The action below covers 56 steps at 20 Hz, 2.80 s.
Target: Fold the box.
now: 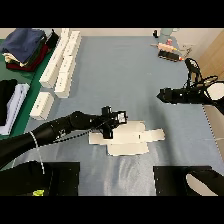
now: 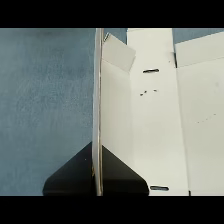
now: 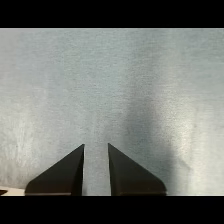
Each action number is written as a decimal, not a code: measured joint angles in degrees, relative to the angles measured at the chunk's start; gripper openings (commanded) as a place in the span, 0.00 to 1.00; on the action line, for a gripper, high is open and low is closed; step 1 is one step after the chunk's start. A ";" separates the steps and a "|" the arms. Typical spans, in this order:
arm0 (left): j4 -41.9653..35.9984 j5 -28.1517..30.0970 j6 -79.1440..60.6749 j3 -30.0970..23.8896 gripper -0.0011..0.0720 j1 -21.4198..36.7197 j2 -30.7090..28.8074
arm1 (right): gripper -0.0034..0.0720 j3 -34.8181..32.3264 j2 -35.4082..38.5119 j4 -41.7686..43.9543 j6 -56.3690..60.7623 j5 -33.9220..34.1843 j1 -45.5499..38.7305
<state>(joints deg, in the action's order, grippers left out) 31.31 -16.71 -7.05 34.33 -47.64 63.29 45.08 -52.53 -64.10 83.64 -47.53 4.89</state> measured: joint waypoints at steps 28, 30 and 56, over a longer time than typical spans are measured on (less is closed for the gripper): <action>-9.88 6.05 -9.77 -5.46 0.03 -1.38 -3.65 | 0.36 0.00 0.00 0.90 0.35 0.07 0.11; -10.29 6.40 -9.90 -6.03 0.03 -2.12 -3.65 | 0.36 -0.02 0.00 0.92 0.35 0.07 0.11; -9.11 -2.73 -20.41 1.55 0.02 6.95 -3.87 | 0.36 0.00 0.00 1.53 0.37 0.48 0.20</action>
<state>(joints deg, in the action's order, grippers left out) 22.20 -19.44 -27.46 35.88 -40.69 59.42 45.08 -52.53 -62.57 84.01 -47.05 5.08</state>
